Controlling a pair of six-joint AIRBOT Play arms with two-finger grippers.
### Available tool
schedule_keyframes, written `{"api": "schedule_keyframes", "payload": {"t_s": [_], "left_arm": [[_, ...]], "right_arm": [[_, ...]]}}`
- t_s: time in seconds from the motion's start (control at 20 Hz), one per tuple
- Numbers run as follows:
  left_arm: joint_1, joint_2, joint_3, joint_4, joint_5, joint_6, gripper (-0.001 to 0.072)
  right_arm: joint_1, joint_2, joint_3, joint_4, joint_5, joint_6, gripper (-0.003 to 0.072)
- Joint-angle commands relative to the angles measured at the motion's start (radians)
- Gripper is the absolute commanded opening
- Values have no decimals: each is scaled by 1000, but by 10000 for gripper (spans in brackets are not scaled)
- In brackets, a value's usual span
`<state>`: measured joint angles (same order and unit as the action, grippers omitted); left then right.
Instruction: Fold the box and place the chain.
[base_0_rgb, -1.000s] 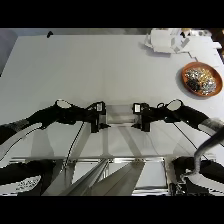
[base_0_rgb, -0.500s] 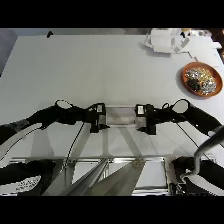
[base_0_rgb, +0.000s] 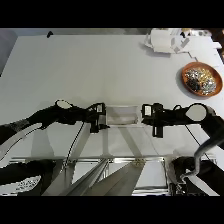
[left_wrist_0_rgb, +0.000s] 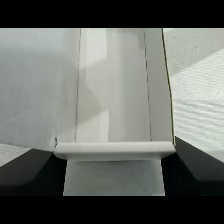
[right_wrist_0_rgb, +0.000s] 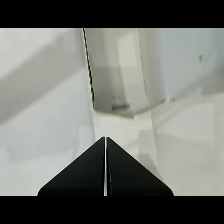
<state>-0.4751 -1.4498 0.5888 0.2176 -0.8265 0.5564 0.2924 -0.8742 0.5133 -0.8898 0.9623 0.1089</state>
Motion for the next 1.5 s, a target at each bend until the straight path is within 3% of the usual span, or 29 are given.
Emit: {"api": "schedule_keyframes", "payload": {"t_s": [0.0, 0.2, 0.45, 0.6, 0.85, 1.1, 1.2, 1.4, 1.45], "left_arm": [[0, 0, 0, 0, 0, 0, 209], [0, 0, 0, 0, 0, 0, 209], [0, 0, 0, 0, 0, 0, 209], [0, 0, 0, 0, 0, 0, 209], [0, 0, 0, 0, 0, 0, 209], [0, 0, 0, 0, 0, 0, 209], [0, 0, 0, 0, 0, 0, 209], [0, 0, 0, 0, 0, 0, 209], [0, 0, 0, 0, 0, 0, 209]], "right_arm": [[1, 18, 1, 240, -55, -73, 13], [1, -44, 1, 454, -259, -90, 13], [1, -242, 1, 472, -397, -79, 13], [1, -327, 1, 465, -407, -76, 14], [1, -325, 1, 372, -362, -18, 14], [-8, -165, 2, 344, -268, -11, 14], [-22, -68, 2, 237, -234, -11, 14], [-41, 10, -2, -265, -41, -11, 14], [-41, 10, -17, -317, -29, -13, 16]]}}
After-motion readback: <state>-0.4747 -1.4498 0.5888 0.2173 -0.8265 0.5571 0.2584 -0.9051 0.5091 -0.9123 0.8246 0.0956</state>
